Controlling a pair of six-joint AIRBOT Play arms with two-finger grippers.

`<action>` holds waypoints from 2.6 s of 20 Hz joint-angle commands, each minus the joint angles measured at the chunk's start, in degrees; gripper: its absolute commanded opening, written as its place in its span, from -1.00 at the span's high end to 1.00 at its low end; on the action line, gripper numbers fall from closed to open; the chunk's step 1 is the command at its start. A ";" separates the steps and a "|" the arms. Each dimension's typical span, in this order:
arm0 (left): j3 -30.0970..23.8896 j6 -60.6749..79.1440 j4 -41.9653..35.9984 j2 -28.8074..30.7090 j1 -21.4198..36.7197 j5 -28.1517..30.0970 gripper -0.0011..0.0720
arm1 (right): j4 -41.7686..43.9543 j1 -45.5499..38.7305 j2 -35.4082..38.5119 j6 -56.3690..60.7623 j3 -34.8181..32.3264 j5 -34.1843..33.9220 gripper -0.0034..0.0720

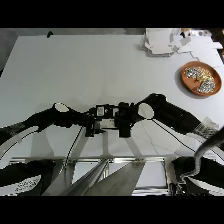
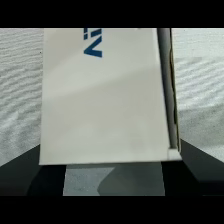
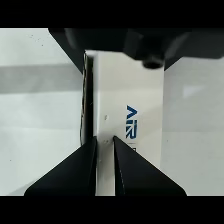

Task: Fold the box and place the chain.

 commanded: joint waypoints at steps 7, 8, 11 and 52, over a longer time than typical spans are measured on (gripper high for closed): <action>-0.02 0.04 0.04 0.02 0.00 0.00 0.93 | 4.59 0.00 0.24 -0.22 -0.46 1.40 0.26; -0.02 0.04 0.04 0.02 0.00 0.00 0.93 | 4.59 -0.02 0.48 -0.22 -0.46 1.62 0.26; -0.02 0.04 0.07 0.02 0.00 0.00 0.93 | 4.57 -0.02 1.55 -0.20 -0.46 1.73 0.26; -0.02 0.04 0.04 0.02 0.00 0.00 0.93 | -8.46 -9.51 15.82 16.92 -3.08 10.14 0.85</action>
